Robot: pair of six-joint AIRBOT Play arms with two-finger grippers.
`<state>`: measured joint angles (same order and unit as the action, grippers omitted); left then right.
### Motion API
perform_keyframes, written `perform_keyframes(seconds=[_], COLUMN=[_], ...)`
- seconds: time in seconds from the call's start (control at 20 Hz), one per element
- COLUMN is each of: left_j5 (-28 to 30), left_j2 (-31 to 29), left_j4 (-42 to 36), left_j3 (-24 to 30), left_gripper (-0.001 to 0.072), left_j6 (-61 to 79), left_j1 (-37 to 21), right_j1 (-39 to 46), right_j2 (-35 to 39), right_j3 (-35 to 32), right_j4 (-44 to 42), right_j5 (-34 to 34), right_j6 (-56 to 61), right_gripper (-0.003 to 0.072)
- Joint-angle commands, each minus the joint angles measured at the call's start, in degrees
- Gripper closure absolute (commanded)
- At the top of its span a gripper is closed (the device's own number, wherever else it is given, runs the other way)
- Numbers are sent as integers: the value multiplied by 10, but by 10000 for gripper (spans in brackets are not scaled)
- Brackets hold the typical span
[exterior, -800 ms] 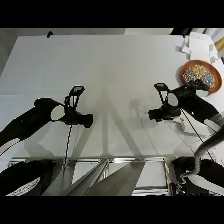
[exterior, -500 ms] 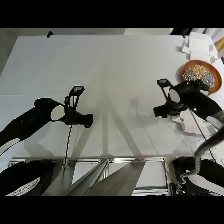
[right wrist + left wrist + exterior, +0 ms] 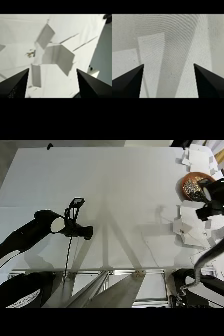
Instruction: Fold the box and place the chain.
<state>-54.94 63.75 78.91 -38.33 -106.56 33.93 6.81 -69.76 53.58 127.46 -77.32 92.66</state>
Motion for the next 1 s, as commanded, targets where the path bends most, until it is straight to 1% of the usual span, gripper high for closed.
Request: perform_keyframes(seconds=[0.0,0.15,0.25,0.55,0.6,0.65,0.75,0.9,0.95], left_j5=[0,0,0,0,0,0,0,0,0], left_j2=[0,0,0,0,0,0,0,0,0], left_j4=[0,0,0,0,0,0,0,0,0], left_j3=[0,0,0,0,0,0,0,0,0], left_gripper=[15,15,15,15,15,15,15,15,15], left_j6=[0,0,0,0,0,0,0,0,0], left_j1=[0,0,0,0,0,0,0,0,0], right_j1=[111,168,188,200,200,200,201,201,200], right_j2=[0,0,-2,-49,-57,-63,-78,-107,-113], right_j3=[3,3,3,3,3,3,3,2,2], right_j4=[15,-30,-55,-59,-55,-52,-44,-45,-46], right_j5=[30,48,54,40,38,38,38,18,16], right_j6=[-30,-64,-88,-122,-122,-122,-122,-121,-119], right_gripper=[37,38,42,54,95,165,176,194,260])
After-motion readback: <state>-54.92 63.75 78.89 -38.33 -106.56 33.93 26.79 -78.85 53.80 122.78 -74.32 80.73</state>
